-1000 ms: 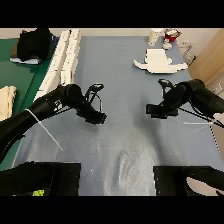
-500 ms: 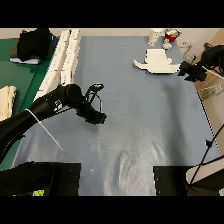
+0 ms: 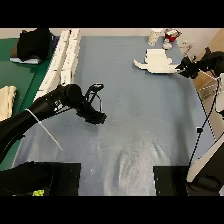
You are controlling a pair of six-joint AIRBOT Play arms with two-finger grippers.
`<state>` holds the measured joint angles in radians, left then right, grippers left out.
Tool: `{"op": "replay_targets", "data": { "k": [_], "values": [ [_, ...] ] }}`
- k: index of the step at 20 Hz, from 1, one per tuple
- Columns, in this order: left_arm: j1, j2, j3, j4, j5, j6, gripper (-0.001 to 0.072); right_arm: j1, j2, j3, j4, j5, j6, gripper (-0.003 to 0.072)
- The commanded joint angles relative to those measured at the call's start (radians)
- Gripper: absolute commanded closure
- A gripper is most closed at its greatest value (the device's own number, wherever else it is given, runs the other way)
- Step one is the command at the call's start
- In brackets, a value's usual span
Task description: Fold the box.
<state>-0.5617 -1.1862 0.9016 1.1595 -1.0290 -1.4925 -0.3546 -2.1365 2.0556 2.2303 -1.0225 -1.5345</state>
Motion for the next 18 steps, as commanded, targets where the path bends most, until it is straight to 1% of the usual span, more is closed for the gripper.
{"op": "replay_targets", "data": {
  "k": [1, 3, 5, 6, 7, 9, 12, 15, 17, 18],
  "values": [
    [0.0, 0.0, 0.0, 0.0, 0.0, 0.0, 0.0697, 0.011, -0.047, 0.024, 0.063, 0.05, -0.033, 0.03],
    [0.0, 0.0, 0.0, 0.0, 0.0, 0.0, 0.0697, 0.011, -0.056, 0.024, 0.067, 0.053, -0.033, 0.0395],
    [0.0, 0.0, 0.0, 0.0, 0.0, 0.0, 0.0697, 0.011, -0.065, 0.023, 0.082, 0.041, -0.033, 0.0406],
    [0.0, 0.0, 0.0, 0.0, 0.0, 0.0, 0.0697, 0.011, -0.065, 0.022, 0.085, 0.033, -0.036, 0.0536],
    [0.0, 0.0, 0.0, 0.0, 0.0, 0.0, 0.0697, 0.011, -0.063, 0.022, 0.093, 0.026, -0.037, 0.0684],
    [0.0, 0.0, 0.0, 0.0, 0.0, 0.0, 0.0697, 0.011, -0.055, 0.022, 0.098, -0.003, -0.049, 0.0685],
    [0.0, 0.0, 0.0, 0.0, 0.0, 0.0, 0.0697, 0.014, -0.019, 0.008, 0.096, -0.106, -0.076, 0.0687],
    [0.0, 0.0, 0.0, 0.0, 0.0, 0.0, 0.0697, 0.019, 0.069, -0.094, 0.06, -0.209, -0.108, 0.0689],
    [0.0, 0.0, 0.0, 0.0, 0.0, 0.0, 0.0697, 0.025, 0.142, -0.185, 0.008, -0.274, -0.104, 0.0689],
    [0.0, 0.0, 0.0, 0.0, 0.0, 0.0, 0.0697, 0.027, 0.187, -0.243, -0.005, -0.284, -0.099, 0.0689]
  ]
}}
